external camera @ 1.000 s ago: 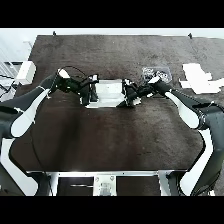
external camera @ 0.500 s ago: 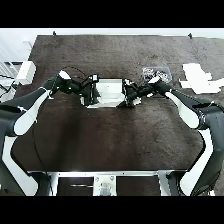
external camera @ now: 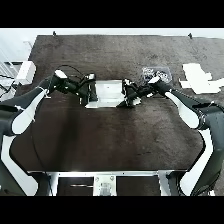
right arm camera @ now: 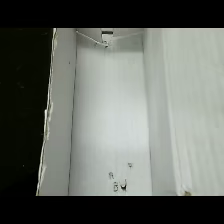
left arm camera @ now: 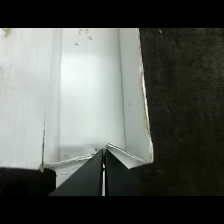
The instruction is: Fold the box and place the chain.
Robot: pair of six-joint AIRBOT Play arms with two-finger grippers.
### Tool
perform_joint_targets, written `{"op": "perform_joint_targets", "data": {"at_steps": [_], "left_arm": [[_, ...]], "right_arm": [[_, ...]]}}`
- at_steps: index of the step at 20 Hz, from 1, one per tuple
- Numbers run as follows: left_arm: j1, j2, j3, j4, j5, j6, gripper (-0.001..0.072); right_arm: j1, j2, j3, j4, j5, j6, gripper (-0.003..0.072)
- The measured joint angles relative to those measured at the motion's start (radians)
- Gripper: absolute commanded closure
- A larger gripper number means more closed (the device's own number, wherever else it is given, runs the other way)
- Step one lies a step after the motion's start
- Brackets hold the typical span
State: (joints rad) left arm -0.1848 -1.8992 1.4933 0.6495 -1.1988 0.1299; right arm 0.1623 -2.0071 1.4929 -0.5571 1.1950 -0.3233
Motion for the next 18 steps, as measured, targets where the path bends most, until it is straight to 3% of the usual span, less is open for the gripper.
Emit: {"op": "perform_joint_targets", "data": {"at_steps": [5, 11, 18], "left_arm": [[0.048, 0.027, 0.001, 0.000, -0.061, -0.038, 0.0695], [0.069, 0.143, -0.027, -0.002, -0.073, -0.171, 0.0697], [0.072, 0.426, -0.289, -0.005, 0.136, -0.469, 0.0696]], "right_arm": [[0.000, 0.000, 0.000, 0.000, 0.000, 0.000, 0.0098], [0.000, 0.000, 0.000, -0.001, 0.000, 0.000, 0.0098], [0.000, 0.000, 0.000, -0.001, 0.000, 0.000, 0.0098]]}}
